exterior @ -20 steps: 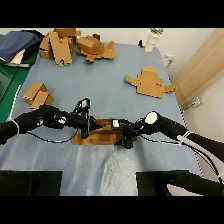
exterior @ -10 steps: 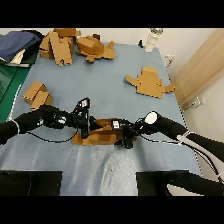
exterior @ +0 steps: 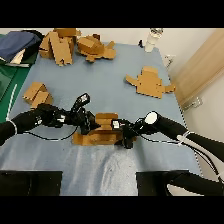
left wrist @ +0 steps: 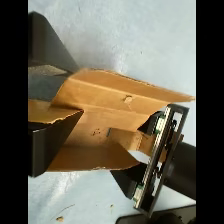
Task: Fold the box.
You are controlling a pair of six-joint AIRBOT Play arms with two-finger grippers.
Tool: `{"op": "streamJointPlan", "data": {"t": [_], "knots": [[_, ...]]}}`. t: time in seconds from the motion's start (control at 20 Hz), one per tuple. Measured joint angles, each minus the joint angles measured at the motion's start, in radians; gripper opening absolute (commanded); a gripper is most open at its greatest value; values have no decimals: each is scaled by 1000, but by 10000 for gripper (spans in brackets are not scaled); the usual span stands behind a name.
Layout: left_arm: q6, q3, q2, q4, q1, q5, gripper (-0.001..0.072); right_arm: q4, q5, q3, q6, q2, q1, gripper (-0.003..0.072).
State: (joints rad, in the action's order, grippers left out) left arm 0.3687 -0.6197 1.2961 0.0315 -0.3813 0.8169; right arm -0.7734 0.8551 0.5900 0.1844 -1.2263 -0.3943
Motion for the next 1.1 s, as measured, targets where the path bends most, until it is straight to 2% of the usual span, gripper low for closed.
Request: {"op": "streamJointPlan", "data": {"t": [0.15,0.2,0.25,0.45,0.6,0.8,1.1], "knots": [[-126,-1,-67,118,25,-8,318,0,0,0,0,0,0,489],[-196,-1,-93,183,27,-8,205,0,0,0,0,0,0,489],[-285,-1,-122,258,30,7,11,0,0,0,0,0,0,489],[-701,-1,-199,456,17,153,10,0,0,0,0,0,0,489],[-1007,-2,-218,500,-71,197,11,0,0,0,0,0,0,489],[-1186,-2,-226,424,-190,88,10,-2,1,0,0,4,0,489],[-1217,-5,-191,268,-232,-69,10,-3,3,0,0,24,0,488]]}}
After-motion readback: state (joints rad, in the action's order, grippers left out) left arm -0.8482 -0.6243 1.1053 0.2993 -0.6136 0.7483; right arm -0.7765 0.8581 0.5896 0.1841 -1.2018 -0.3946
